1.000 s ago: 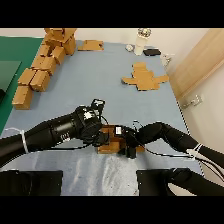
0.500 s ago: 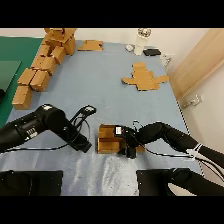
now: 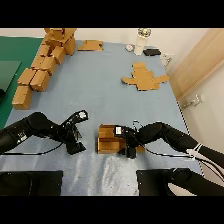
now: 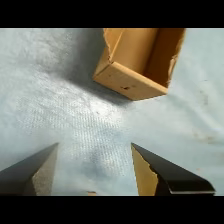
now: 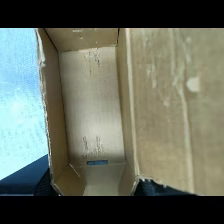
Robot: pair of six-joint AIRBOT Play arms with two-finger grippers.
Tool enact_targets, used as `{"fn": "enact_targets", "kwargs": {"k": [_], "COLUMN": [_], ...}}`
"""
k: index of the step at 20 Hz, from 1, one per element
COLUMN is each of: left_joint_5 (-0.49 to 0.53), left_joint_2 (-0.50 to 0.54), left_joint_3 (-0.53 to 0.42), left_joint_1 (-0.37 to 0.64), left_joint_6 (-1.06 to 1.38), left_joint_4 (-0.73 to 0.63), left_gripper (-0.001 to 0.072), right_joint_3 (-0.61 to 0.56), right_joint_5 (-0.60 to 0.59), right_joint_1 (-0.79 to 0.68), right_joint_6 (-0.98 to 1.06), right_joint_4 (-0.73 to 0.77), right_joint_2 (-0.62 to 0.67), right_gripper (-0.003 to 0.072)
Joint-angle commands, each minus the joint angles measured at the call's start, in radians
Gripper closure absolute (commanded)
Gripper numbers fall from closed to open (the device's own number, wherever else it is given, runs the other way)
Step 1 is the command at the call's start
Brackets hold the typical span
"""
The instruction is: Fold the box.
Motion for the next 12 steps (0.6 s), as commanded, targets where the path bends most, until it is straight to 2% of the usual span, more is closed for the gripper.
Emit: {"fn": "enact_targets", "kwargs": {"k": [1,5,8,12], "left_joint_5": [0.139,0.346,0.399,0.416], "left_joint_2": [0.001,-0.019,-0.077,-0.099], "left_joint_3": [-0.052,-0.074,-0.074,-0.068], "left_joint_1": [-0.072,-0.239,-0.301,-0.321], "left_joint_6": [0.257,0.374,0.383,0.408], "left_joint_4": [-0.043,-0.146,-0.179,-0.217], "left_gripper": [0.0011,0.0011,0.0011,0.0011], "right_joint_3": [0.0,0.0,0.0,0.0], "right_joint_5": [0.0,0.0,0.0,0.0], "right_joint_1": [0.001,0.001,0.001,0.001], "right_joint_6": [0.0,0.0,0.0,0.0], "right_joint_4": [0.0,0.0,0.0,0.0], "right_joint_2": [0.0,0.0,0.0,0.0], "right_gripper": [0.0149,0.0149,0.0149,0.0149]}}
